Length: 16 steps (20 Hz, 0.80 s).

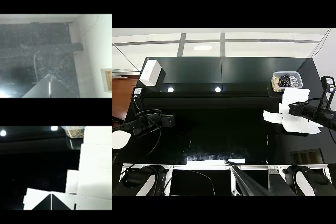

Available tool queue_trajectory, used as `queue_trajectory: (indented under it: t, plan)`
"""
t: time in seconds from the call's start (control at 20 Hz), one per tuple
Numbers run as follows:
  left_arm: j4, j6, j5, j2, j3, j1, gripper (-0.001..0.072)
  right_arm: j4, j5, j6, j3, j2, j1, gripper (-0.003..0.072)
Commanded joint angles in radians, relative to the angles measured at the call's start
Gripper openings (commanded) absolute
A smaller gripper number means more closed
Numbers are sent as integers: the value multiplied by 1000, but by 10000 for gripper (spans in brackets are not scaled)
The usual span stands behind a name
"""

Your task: Fold the box and place the chain.

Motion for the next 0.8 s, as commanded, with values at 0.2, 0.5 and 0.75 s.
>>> queue_trajectory:
  t: [0.2,0.5,0.75]
  plan:
    - [0,0,0,0,0,0,33,0,0,0,0,1,-1,14]
    - [0,0,0,0,0,0,33,0,0,0,0,1,-1,15]
    - [0,0,0,0,0,0,33,171,-88,1,0,0,-1,15]
